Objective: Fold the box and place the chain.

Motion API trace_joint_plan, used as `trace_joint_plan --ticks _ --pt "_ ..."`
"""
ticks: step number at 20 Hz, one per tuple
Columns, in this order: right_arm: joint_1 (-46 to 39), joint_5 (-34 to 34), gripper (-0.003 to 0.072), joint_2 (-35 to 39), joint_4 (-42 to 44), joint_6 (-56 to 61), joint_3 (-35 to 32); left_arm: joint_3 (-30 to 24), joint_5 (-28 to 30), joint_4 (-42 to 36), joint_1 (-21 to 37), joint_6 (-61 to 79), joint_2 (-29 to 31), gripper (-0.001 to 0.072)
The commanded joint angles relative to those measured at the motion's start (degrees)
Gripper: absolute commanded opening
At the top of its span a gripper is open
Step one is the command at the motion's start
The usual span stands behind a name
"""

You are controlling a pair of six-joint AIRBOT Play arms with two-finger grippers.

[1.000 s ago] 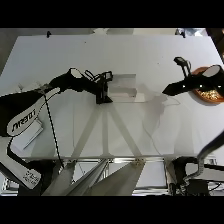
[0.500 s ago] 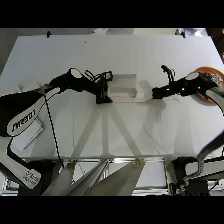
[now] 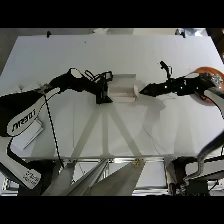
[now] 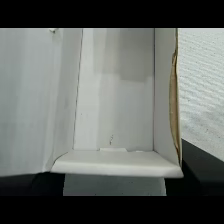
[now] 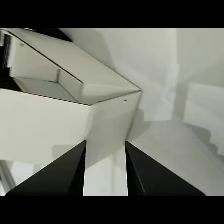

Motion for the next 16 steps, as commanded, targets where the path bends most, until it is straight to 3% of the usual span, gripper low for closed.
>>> trace_joint_plan --ticks 1,3,6,7,9,16 --pt "0.85 0.87 0.028 -0.02 3.58 -1.92 -0.02 0.0 0.0 0.0 0.0 0.0 0.02 0.0396" --pt "2.14 -0.35 0.0348 -0.02 3.52 -3.06 -0.04 0.0 0.0 0.0 0.0 0.0 0.02 0.0396" --pt "4.22 -1.84 0.0369 -0.02 3.54 -3.61 -0.02 0.0 0.0 0.0 0.0 0.0 0.02 0.0396" --pt "4.7 -2.25 0.0433 -0.02 3.52 -4.79 -0.02 0.0 0.0 -0.02 0.0 0.0 0.02 0.0396" --pt "5.49 -4.04 0.0484 -0.02 3.5 -5.75 -0.02 0.0 0.0 0.0 0.0 0.0 0.02 0.0396" --pt "10.27 -13.11 0.0482 -0.02 2.62 -6.03 -0.02 0.0 0.0 0.0 0.0 0.0 0.02 0.0396"
